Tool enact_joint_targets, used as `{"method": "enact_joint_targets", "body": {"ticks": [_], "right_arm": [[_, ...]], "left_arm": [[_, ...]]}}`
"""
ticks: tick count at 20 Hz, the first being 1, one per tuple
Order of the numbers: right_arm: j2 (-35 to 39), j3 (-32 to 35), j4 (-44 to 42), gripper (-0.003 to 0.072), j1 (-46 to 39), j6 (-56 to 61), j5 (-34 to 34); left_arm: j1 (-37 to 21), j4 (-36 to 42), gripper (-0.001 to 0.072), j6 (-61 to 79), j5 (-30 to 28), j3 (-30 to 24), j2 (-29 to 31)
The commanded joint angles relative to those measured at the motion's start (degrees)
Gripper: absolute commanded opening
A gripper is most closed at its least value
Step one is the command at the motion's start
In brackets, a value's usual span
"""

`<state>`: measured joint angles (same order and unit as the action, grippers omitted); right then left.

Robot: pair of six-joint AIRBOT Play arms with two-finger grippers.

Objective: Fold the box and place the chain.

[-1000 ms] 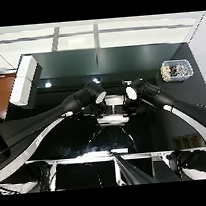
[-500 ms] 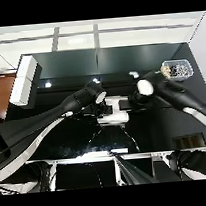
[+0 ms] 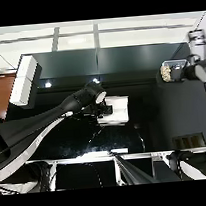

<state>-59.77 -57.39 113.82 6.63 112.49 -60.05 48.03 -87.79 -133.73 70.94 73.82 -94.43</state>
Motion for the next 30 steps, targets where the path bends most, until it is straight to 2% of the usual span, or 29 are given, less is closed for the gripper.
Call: {"method": "enact_joint_targets", "body": {"ticks": [1,2,4,8,11,14,21,23,25,26,30], "right_arm": [[-7.13,-0.28,-13.22,0.0718,-16.68,-0.72,14.91],[-10.86,-2.16,-19.47,0.0718,-19.5,-5.25,15.8],[-19.58,-10.54,-27.63,0.0717,-22.99,-10.36,13.2],[-38.01,-33.64,-29.0,0.0715,-24.59,-10.34,-5.7],[-46.25,-42.45,-28.92,0.0714,-24.55,-10.29,-11.87],[-49.75,-45.0,-27.69,0.0673,-24.61,-9.84,-11.08],[-52.3,-45.0,-24.24,0.0673,-24.59,-10.43,-9.84],[-52.37,-45.0,-24.24,0.047,-24.59,-10.43,-9.22],[-52.3,-45.13,-24.26,0.0183,-24.59,-10.54,-9.11],[-52.17,-45.44,-24.26,0.0084,-24.59,-10.58,-9.22],[-48.63,-46.56,-23.8,0.0019,-24.61,-13.62,-8.94]], "left_arm": [[-0.02,0.0,0.003,-0.02,-0.72,0.0,-0.02],[-0.02,0.02,0.0029,0.0,-0.81,0.0,-0.02],[-0.04,0.0,0.003,0.0,-0.79,0.0,-0.02],[-0.02,0.0,0.0029,0.0,-0.63,0.0,-0.02],[-0.02,0.0,0.003,0.0,-0.66,0.0,-0.02],[-0.02,0.0,0.0029,0.0,-0.63,0.0,-0.02],[-0.02,0.02,0.0029,0.0,-0.59,0.0,-0.02],[-0.02,0.02,0.003,0.0,-0.61,0.0,-0.02],[-0.02,0.02,0.0029,0.0,-0.59,0.0,-0.02],[-0.02,0.02,0.003,0.0,-0.57,0.0,-0.02],[-0.02,0.02,0.003,0.0,-0.35,0.0,-0.02]]}}
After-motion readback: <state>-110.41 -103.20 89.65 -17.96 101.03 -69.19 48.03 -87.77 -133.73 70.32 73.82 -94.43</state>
